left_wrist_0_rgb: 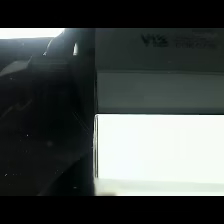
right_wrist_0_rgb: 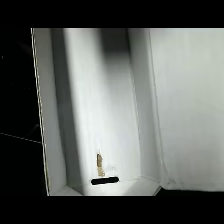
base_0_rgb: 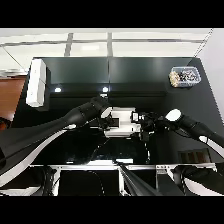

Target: Fold the box and place the chain.

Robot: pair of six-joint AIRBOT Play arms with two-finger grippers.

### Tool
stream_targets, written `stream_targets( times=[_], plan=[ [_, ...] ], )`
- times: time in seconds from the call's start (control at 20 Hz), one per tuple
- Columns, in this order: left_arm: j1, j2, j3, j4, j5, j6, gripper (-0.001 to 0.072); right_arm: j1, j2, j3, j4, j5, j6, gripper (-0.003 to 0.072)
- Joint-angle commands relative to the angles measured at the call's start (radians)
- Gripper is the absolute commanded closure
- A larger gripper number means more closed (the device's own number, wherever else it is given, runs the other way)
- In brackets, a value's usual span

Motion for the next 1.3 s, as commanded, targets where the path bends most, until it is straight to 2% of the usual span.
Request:
stream_targets(
  times=[0.0,0.15,0.2,0.25,0.3,0.35,0.45,0.5,0.55,0.6,0.65,0.9,0.95,1.0,1.05,1.25],
  plan=[
    [0.0,-0.001,0.001,-0.002,0.004,0.003,0.0682,0.0,0.0,0.001,0.0,0.001,0.0,0.0557],
    [0.0,-0.001,0.001,-0.004,0.003,0.003,0.0676,0.0,0.0,0.001,0.0,0.0,0.0,0.0558],
    [0.0,-0.001,0.001,-0.004,0.003,0.003,0.0622,0.0,0.0,0.001,0.0,0.001,0.0,0.0557],
    [0.0,-0.001,0.001,-0.004,0.003,0.003,0.044,0.0,0.0,0.001,0.0,0.001,0.0,0.0557],
    [0.0,-0.001,0.001,-0.003,0.003,0.002,0.0222,0.0,0.0,0.001,-0.001,0.001,0.0,0.0557],
    [0.001,-0.001,0.001,-0.003,0.003,0.002,0.0178,0.0,0.0,0.001,-0.001,0.001,0.0,0.0558],
    [0.0,-0.001,0.001,-0.001,0.006,0.003,0.0187,0.0,0.0,0.001,-0.001,0.001,0.0,0.0558],
    [0.0,-0.001,0.001,0.0,0.006,0.003,0.0255,0.0,0.0,0.001,-0.001,0.001,0.0,0.0558],
    [0.0,-0.001,0.001,0.0,0.009,0.003,0.0374,0.0,0.0,0.001,-0.001,0.002,0.0,0.0558],
    [0.0,-0.001,0.001,0.0,0.011,0.003,0.057,0.0,0.0,0.001,-0.001,0.002,0.0,0.0558],
    [0.0,-0.001,0.001,0.0,0.013,0.003,0.068,0.0,0.0,0.001,-0.001,0.002,0.0,0.0558],
    [0.002,-0.001,0.001,0.0,0.032,0.052,0.0681,-0.001,0.001,0.001,0.001,0.011,0.014,0.0557],
    [0.002,-0.001,0.001,0.0,0.032,0.052,0.0681,-0.001,0.002,0.001,0.001,0.004,0.044,0.0528],
    [0.002,-0.001,0.001,0.0,0.029,0.052,0.0681,-0.001,0.01,0.002,-0.007,0.003,0.064,0.0233],
    [0.002,-0.001,0.001,0.0,0.026,0.052,0.0681,-0.001,0.023,0.002,-0.025,0.004,0.068,0.007],
    [0.026,-0.001,0.002,0.0,0.023,0.087,0.0682,-0.001,0.128,0.012,-0.142,0.01,0.134,0.0072]
  ],
)
